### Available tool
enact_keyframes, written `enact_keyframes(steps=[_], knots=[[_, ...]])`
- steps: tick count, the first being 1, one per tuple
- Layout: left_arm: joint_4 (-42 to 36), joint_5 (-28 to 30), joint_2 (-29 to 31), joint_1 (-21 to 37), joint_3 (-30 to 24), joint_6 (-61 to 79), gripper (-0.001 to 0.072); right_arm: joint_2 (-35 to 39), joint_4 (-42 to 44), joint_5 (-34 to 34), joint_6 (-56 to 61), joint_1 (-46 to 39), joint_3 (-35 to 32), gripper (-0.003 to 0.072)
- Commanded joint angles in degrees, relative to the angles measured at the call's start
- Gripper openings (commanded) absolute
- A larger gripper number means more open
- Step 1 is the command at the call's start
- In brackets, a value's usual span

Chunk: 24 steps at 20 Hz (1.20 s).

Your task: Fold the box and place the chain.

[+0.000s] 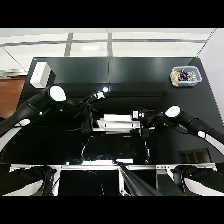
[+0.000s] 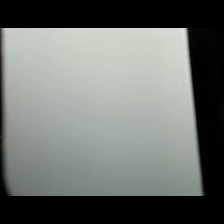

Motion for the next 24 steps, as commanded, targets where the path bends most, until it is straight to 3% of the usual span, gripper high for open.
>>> enact_keyframes(steps=[1, 6, 9, 11, 13, 19, 24], knots=[[-13.8, 4.9, -0.5, -3.6, -3.4, -0.7, 0.0023, 0.0, 0.0, 0.0, 0.0, 0.0, 0.0, 0.0412], [-26.7, 27.0, -0.8, -5.7, -4.0, 6.0, 0.0024, 0.0, 0.0, 0.0, 0.0, 0.0, 0.0, 0.0412], [-24.1, 39.8, -1.1, -5.7, -3.9, 6.3, 0.0023, 0.0, 0.0, 0.0, 0.0, 0.0, 0.0, 0.0412], [-22.0, 45.2, -2.5, -5.5, -3.9, 6.3, 0.0024, 0.0, 0.0, 0.0, 0.0, 0.0, 0.0, 0.0412], [-21.9, 44.1, -4.6, -5.0, -3.8, 5.3, 0.0024, 0.0, 0.0, 0.0, 0.0, 0.0, 0.0, 0.0412], [-21.9, 30.9, -10.2, -5.0, -3.8, 5.0, 0.0024, 0.0, 0.0, 0.0, 0.0, 0.0, 0.0, 0.0412], [-17.0, 30.2, -10.2, -3.6, -2.5, 5.1, 0.0023, 0.0, 0.0, 0.0, 0.0, 0.0, 0.0, 0.0412]])
